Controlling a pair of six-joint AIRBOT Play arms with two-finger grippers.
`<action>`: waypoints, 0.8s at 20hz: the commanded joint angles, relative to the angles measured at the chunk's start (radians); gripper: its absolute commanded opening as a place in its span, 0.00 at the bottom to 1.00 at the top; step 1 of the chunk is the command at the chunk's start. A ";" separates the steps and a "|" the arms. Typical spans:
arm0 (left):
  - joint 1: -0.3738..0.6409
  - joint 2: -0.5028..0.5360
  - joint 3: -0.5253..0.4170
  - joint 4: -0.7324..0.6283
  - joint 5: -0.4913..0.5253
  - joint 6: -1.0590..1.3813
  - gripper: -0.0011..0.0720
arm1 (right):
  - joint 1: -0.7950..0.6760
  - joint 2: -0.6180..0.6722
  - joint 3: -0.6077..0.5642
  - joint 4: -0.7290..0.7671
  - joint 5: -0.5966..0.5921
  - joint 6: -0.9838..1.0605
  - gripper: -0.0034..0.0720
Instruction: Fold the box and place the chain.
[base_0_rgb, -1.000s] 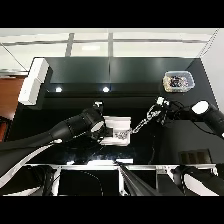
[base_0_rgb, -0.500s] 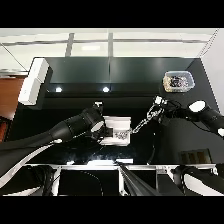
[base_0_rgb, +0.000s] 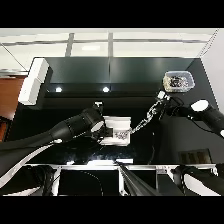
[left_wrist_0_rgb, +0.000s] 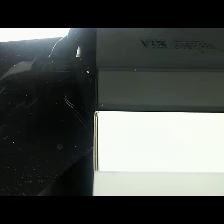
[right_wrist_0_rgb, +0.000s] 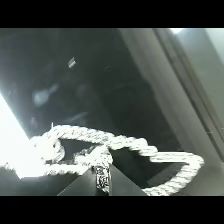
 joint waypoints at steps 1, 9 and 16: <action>0.000 0.000 0.000 0.000 0.000 0.000 0.06 | -0.001 0.115 0.039 -0.018 0.045 0.250 0.06; 0.000 0.000 0.000 0.000 0.000 0.000 0.06 | 0.000 0.397 0.444 0.010 0.469 0.808 0.06; 0.000 0.000 0.000 0.000 0.000 0.000 0.06 | 0.081 0.392 0.606 0.186 0.811 0.981 0.06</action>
